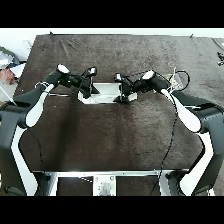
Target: Fold the box and place the chain.
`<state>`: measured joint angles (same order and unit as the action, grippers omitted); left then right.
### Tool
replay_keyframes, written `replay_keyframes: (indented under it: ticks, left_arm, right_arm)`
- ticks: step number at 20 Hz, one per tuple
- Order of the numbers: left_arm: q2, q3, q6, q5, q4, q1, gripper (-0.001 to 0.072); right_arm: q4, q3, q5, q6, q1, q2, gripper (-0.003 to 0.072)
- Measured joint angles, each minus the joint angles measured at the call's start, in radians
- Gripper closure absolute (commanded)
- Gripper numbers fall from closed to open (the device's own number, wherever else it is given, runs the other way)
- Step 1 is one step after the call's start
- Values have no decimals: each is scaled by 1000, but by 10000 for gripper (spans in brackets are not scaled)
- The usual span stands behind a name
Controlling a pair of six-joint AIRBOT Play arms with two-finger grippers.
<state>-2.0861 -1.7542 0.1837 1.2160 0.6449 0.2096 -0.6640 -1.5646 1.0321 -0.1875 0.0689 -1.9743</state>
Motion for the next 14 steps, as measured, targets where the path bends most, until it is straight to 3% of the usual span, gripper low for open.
replay_keyframes:
  ticks: [14]
  left_arm:
    - [0,0,0,-3,2,0,695]
  right_arm:
    - [25,-13,16,5,-27,-22,101]
